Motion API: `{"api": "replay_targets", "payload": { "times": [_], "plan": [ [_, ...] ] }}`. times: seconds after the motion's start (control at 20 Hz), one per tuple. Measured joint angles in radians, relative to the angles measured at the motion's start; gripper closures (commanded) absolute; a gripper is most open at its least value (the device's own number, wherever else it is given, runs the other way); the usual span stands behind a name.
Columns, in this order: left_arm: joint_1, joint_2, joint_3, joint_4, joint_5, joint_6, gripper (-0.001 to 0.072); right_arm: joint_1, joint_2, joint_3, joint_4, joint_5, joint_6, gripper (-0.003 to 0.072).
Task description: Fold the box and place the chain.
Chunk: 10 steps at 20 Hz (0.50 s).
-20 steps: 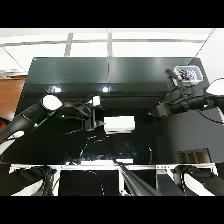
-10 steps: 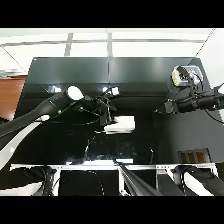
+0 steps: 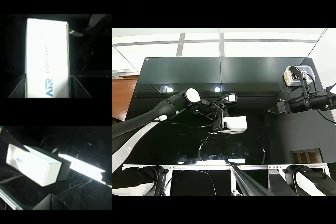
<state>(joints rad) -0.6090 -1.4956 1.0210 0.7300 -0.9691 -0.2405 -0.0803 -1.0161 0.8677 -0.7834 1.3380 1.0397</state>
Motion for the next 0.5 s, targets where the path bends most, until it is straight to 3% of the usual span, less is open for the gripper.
{"api": "replay_targets", "payload": {
  "times": [0.25,0.3,0.35,0.4,0.5],
  "plan": [
    [-0.042,-0.003,0.000,0.100,0.037,-0.087,-0.0006,0.000,0.000,0.000,-0.001,-0.005,0.000,0.0672],
    [-0.054,-0.005,0.000,0.130,0.062,-0.118,0.0073,0.000,0.000,0.000,-0.001,-0.008,0.000,0.0672],
    [-0.065,-0.006,0.001,0.161,0.084,-0.150,0.0341,0.000,0.000,0.000,-0.001,-0.013,0.000,0.0672],
    [-0.072,-0.006,0.006,0.186,0.102,-0.169,0.0452,0.000,0.000,0.000,-0.001,-0.022,0.000,0.0672],
    [-0.069,-0.004,0.032,0.246,0.114,-0.232,0.0452,0.000,0.000,0.000,-0.002,-0.046,0.000,0.0672]
  ]
}}
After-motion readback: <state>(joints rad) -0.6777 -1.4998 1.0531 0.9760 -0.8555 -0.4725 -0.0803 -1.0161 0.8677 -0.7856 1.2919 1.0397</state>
